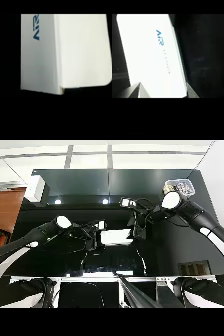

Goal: Fold the box and place the chain.

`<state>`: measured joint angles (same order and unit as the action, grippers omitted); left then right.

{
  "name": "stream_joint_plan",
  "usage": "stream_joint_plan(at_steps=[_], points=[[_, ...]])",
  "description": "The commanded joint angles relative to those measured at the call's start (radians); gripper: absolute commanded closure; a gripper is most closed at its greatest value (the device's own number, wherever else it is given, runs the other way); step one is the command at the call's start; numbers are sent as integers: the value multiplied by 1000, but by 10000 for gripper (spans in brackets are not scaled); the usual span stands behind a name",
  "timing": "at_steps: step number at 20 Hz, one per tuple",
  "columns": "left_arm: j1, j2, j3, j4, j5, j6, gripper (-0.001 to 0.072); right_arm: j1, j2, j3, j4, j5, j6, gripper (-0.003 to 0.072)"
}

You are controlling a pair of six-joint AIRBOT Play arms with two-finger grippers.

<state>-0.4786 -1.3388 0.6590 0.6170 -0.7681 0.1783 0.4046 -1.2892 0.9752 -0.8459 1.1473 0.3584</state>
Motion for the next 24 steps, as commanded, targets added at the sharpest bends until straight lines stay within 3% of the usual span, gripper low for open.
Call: stream_joint_plan(at_steps=[1,6,8,10,13,14,15,24], points=[[0,0,0,0,-1,0,368,3,0,-23,16,-49,-55,-24],[0,0,0,0,-3,0,368,3,-8,-29,29,-75,-87,-14],[0,0,0,0,-3,0,368,3,-9,-35,50,-64,-87,200],[0,0,0,0,-3,0,368,3,-10,-34,64,-55,-86,283],[1,0,0,0,-3,0,372,3,-10,-34,63,-55,-81,286],[1,0,0,0,-3,0,373,3,-11,-34,63,-54,-81,393],[1,0,0,0,-3,0,373,3,-14,-35,64,-53,-82,418],[1,0,0,0,-3,0,374,3,-31,-37,56,-26,-82,418]])
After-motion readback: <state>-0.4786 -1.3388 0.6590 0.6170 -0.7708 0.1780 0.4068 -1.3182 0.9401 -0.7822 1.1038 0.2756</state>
